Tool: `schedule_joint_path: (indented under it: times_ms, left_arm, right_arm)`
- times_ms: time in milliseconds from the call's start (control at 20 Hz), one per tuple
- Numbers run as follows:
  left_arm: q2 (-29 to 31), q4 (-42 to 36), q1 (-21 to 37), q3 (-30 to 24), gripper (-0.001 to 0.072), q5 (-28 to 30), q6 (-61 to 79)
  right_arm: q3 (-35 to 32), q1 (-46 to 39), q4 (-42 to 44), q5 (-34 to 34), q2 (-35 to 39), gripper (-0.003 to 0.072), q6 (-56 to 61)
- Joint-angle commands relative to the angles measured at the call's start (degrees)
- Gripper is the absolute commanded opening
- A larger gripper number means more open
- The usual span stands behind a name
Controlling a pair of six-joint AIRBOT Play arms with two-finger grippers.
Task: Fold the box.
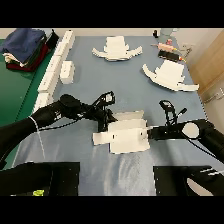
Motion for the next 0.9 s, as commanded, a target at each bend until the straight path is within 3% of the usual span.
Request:
schedule_joint_path:
  times_ms: [0,200,400,600,850]
  left_arm:
    - [0.02,-0.24,-0.13,-1.11,0.0014,1.46,0.22]
    - [1.03,-2.86,-3.10,-2.62,0.0013,5.33,4.31]
    - [7.32,-3.19,-8.07,-6.08,0.0013,15.28,7.85]
    - [12.59,-3.15,-10.75,-9.60,0.0013,17.44,8.63]
    - [13.68,-3.19,-13.40,-13.42,0.0012,23.21,8.61]
  right_arm:
    - [-0.24,0.00,1.25,-0.72,0.50,0.0004,0.00]
    - [-0.26,0.00,1.46,-0.61,4.07,0.0004,0.02]
    - [-0.26,0.00,0.96,-0.57,4.72,0.0004,0.15]
    - [-0.24,0.00,-5.29,-1.86,4.72,0.0004,6.67]
    - [1.68,0.00,-13.38,-2.86,4.72,0.0004,13.64]
